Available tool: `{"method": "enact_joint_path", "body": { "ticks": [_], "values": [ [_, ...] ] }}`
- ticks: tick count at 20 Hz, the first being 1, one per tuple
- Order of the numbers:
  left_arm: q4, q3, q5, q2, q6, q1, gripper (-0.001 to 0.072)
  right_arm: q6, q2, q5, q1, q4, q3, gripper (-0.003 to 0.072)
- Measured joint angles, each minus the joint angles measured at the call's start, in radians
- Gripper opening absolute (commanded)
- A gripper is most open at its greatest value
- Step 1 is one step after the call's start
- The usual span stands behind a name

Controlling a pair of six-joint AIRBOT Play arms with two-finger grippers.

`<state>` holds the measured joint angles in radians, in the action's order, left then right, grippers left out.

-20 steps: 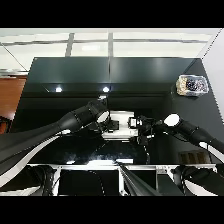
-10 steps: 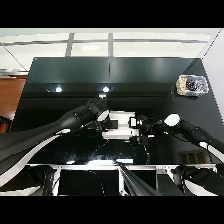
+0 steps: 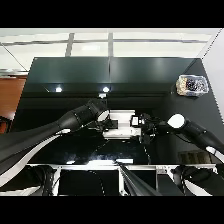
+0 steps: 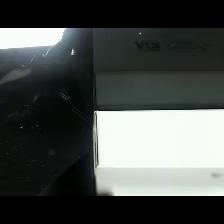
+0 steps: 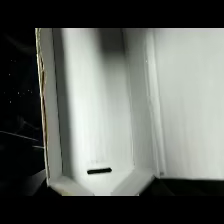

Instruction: Fold the box and place the chain.

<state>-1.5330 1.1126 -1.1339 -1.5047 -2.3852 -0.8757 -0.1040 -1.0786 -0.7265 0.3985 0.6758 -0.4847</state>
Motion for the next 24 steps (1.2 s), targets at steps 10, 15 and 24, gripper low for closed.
{"method": "enact_joint_path", "body": {
  "ticks": [10, 15, 24],
  "values": [
    [-0.019, 0.000, -0.004, 0.000, 0.019, 0.000, 0.0026, 0.075, 0.052, -0.072, -0.033, 0.082, 0.000, 0.0349],
    [-0.022, 0.000, -0.004, 0.000, 0.023, 0.000, 0.0026, 0.084, 0.042, -0.074, -0.034, 0.028, 0.001, 0.0161],
    [-0.023, 0.000, -0.007, 0.000, 0.023, 0.000, 0.0026, 0.094, -0.012, -0.031, 0.028, -0.172, 0.022, 0.0162]
  ]
}}
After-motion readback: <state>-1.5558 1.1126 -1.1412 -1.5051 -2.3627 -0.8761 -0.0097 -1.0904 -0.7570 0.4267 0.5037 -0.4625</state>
